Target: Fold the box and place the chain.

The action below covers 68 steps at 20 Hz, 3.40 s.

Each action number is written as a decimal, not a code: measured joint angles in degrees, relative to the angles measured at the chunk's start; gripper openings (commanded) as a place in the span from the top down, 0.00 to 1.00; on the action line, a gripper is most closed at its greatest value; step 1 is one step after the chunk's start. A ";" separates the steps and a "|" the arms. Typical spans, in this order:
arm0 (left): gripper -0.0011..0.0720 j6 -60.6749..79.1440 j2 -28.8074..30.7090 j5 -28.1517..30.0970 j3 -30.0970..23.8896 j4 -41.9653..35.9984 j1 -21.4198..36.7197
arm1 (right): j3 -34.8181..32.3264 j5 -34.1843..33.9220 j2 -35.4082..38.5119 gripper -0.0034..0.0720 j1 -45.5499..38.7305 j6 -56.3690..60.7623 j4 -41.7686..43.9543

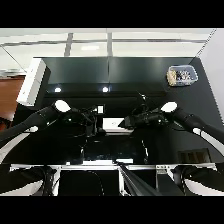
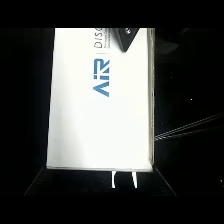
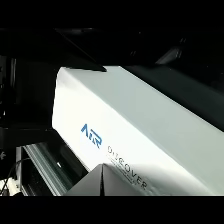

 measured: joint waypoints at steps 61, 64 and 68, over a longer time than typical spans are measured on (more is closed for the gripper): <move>0.53 -79.65 7.65 -14.36 14.27 49.16 10.73 | 2.47 25.70 20.72 0.93 -34.56 1.92 -20.02; 0.53 -84.63 13.31 -18.21 8.81 51.65 26.49 | 2.47 25.09 20.72 0.93 -34.56 1.53 -20.02; 0.53 -86.16 18.29 -20.09 4.96 52.09 46.75 | 2.47 24.11 20.72 0.93 -34.56 1.31 -20.00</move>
